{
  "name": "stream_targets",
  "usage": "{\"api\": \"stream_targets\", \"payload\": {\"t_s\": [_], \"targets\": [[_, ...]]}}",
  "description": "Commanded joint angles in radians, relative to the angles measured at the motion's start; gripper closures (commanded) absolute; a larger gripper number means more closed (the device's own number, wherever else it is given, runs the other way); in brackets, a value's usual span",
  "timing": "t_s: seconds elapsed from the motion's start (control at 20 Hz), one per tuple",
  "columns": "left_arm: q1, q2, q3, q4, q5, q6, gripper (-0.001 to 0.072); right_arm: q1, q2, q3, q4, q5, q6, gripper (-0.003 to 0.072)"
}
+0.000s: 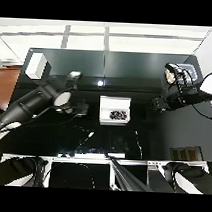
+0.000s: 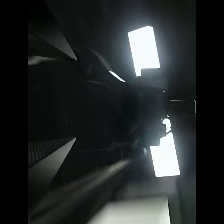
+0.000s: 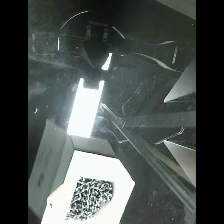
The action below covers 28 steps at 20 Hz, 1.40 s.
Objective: Fold the box and place the chain.
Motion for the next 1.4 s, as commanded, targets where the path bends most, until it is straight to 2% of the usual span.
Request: {"api": "stream_targets", "payload": {"t_s": [0.0,0.05,0.1,0.15,0.2,0.25,0.3,0.35,0.6,0.7,0.75,0.85,1.05,1.35], "targets": [[0.189,0.083,-0.216,-0.272,0.148,0.157,0.0161,0.0,0.001,0.0,0.003,0.001,0.011,0.0401],[0.236,0.076,-0.266,-0.448,0.221,0.325,0.017,0.0,0.001,0.0,0.002,0.0,0.023,0.0401],[0.257,0.065,-0.297,-0.596,0.258,0.542,0.0217,0.0,0.001,0.0,0.003,0.002,0.023,0.0401],[0.259,0.046,-0.31,-0.716,0.258,0.811,0.0223,0.0,0.001,0.0,0.003,0.003,0.023,0.0401],[0.249,0.031,-0.31,-0.776,0.239,1.022,0.0222,0.0,0.001,0.0,0.003,0.002,0.029,0.0401],[0.232,0.023,-0.31,-0.798,0.235,1.176,0.0214,0.0,0.001,0.0,0.003,0.005,0.034,0.0401],[0.211,0.022,-0.311,-0.791,0.245,1.298,0.0137,0.0,0.001,0.0,0.003,0.006,0.035,0.0402],[0.193,0.022,-0.311,-0.779,0.262,1.431,-0.0011,0.0,0.001,0.0,0.003,0.006,0.043,0.0401],[0.143,0.021,-0.311,-0.771,0.402,1.971,-0.0011,0.0,0.001,0.0,0.003,0.008,0.068,0.0402],[0.134,0.02,-0.307,-0.765,0.489,2.092,-0.0008,0.0,0.001,0.0,0.003,0.013,0.072,0.0401],[0.141,0.011,-0.294,-0.767,0.496,2.105,-0.0008,0.0,0.001,0.0,0.003,0.016,0.072,0.0401],[0.169,-0.037,-0.262,-0.8,0.449,2.105,-0.0008,0.0,0.001,-0.001,0.003,0.015,0.074,0.0401],[0.218,-0.143,-0.226,-1.005,0.383,2.26,-0.0008,0.0,0.001,-0.001,0.003,0.008,0.086,0.0401],[0.208,-0.179,-0.222,-1.024,0.394,2.31,-0.0007,0.0,0.001,-0.002,0.003,0.003,0.087,0.0401]]}}
